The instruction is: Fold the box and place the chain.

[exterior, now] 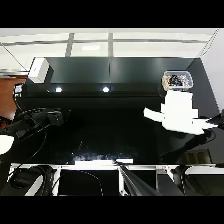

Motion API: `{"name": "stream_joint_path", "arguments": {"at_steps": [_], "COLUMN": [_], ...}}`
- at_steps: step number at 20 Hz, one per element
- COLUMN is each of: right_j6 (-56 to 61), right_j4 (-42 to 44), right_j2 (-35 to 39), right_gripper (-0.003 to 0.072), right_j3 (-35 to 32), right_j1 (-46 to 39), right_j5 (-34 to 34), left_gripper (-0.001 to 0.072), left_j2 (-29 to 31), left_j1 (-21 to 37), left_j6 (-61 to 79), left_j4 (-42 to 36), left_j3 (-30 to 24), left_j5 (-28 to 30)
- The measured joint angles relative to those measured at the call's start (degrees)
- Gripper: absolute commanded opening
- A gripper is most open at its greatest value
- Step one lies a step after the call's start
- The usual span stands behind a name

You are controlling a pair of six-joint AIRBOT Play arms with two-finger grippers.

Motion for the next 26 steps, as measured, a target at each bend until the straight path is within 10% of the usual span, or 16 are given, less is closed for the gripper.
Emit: {"name": "stream_joint_path", "arguments": {"at_steps": [11, 19, 26], "right_j6": [-0.5, -0.9, -4.0], "right_j4": [17.4, 29.5, 30.8], "right_j2": [6.5, 30.7, 45.2], "right_gripper": [0.0009, 0.0009, 0.0009], "right_j3": [-8.2, -26.8, -43.7], "right_j1": [16.9, 47.0, 67.5], "right_j5": [0.4, -27.6, -46.8], "left_gripper": [0.069, 0.069, 0.0691], "left_j2": [0.0, -1.4, -16.5], "left_j1": [0.0, 0.0, 0.0], "left_j6": [0.0, -1.1, 6.4], "left_j4": [0.0, -2.4, -16.2], "left_j3": [0.0, 0.0, 1.4], "left_j5": [0.0, -1.4, -4.0]}}
